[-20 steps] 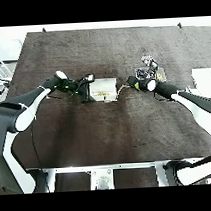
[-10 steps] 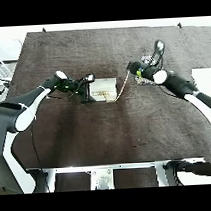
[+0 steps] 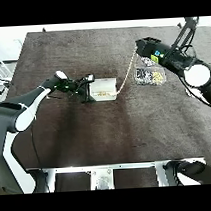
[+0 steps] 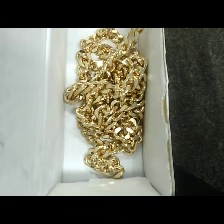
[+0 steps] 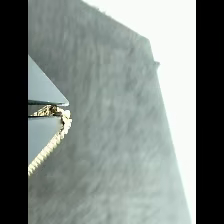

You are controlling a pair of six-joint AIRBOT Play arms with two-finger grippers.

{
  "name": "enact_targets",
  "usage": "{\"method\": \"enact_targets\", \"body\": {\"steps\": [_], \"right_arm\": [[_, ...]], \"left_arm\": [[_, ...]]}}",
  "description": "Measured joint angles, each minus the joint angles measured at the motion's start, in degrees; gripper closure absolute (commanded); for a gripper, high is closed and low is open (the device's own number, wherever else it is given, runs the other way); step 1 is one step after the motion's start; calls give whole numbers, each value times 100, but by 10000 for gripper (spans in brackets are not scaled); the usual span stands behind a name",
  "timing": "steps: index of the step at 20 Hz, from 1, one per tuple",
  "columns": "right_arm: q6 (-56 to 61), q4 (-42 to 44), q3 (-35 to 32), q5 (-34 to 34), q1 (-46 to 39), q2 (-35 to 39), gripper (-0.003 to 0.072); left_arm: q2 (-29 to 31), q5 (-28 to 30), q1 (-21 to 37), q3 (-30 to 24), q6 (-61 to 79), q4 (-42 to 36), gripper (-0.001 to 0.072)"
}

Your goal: Fold the box and place the chain.

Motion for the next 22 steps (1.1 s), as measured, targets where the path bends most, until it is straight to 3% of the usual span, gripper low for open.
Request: {"method": "enact_targets", "body": {"steps": [12,18,22], "right_arm": [[4,-20,74,-581,820,236,675],[142,-9,-26,-758,1147,-22,676],[173,-7,-17,-1281,1241,-175,675]], "left_arm": [[0,-13,0,0,0,0,243],[0,-15,0,0,0,0,243],[0,-17,0,0,0,0,243]]}}
